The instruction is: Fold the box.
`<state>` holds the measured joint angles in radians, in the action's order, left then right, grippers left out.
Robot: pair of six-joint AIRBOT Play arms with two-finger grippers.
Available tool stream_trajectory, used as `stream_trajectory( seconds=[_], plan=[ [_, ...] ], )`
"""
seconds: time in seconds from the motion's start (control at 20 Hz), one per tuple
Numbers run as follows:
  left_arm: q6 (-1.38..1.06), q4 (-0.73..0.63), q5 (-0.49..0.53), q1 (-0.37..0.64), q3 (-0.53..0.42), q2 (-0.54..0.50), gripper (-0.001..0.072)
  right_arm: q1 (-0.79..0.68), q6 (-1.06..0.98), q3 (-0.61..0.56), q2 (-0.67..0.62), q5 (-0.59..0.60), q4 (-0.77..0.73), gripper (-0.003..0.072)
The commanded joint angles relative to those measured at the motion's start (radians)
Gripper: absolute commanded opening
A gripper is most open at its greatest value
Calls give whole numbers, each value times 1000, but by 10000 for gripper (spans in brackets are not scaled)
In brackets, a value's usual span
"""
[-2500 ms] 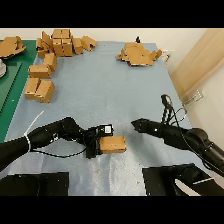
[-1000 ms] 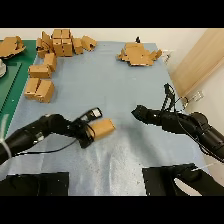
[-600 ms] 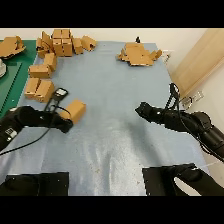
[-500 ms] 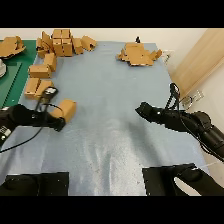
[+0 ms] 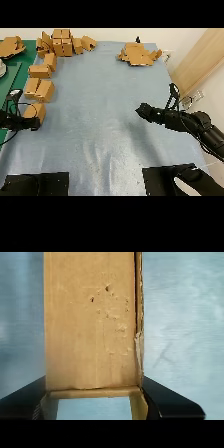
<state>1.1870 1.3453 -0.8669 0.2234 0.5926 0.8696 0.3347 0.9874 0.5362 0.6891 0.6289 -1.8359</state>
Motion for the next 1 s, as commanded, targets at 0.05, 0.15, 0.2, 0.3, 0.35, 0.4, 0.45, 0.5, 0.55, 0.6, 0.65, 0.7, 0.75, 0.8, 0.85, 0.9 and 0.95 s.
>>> stream_trajectory(
  seconds=[0.05,0.15,0.2,0.3,0.35,0.4,0.45,0.5,0.55,0.6,0.65,0.7,0.75,0.8,0.85,0.9,0.95],
  plan=[
    [7,152,14,53,8,3,387,-1,1,1,-1,1,0,227],
    [8,163,26,53,20,12,387,-1,1,1,-1,0,1,227],
    [8,162,28,53,29,24,387,-1,1,1,0,0,1,227],
    [8,158,18,53,50,59,387,-1,1,1,0,0,1,227],
    [8,154,14,52,61,79,387,-1,1,1,0,0,0,227],
    [7,144,11,52,71,98,387,-1,1,1,0,0,1,227],
    [7,142,12,52,80,113,387,-1,1,1,0,0,1,227],
    [7,142,14,52,88,126,387,-1,1,1,0,0,1,227],
    [8,143,18,53,95,135,387,-1,1,1,0,0,1,226],
    [8,143,22,53,103,142,387,-1,1,1,0,0,1,227],
    [8,142,30,53,111,150,387,-1,1,1,0,0,1,227],
    [8,142,39,53,120,159,387,-1,1,1,0,0,1,227],
    [8,138,45,53,130,169,387,-1,1,1,0,0,1,226],
    [7,132,54,52,141,181,387,-1,1,1,0,0,1,227],
    [7,127,64,52,151,196,387,-1,1,1,2,0,1,227],
    [7,121,69,53,161,211,387,-1,0,1,2,0,1,226],
    [7,117,70,53,171,228,386,-1,0,1,3,0,0,227]
  ],
)
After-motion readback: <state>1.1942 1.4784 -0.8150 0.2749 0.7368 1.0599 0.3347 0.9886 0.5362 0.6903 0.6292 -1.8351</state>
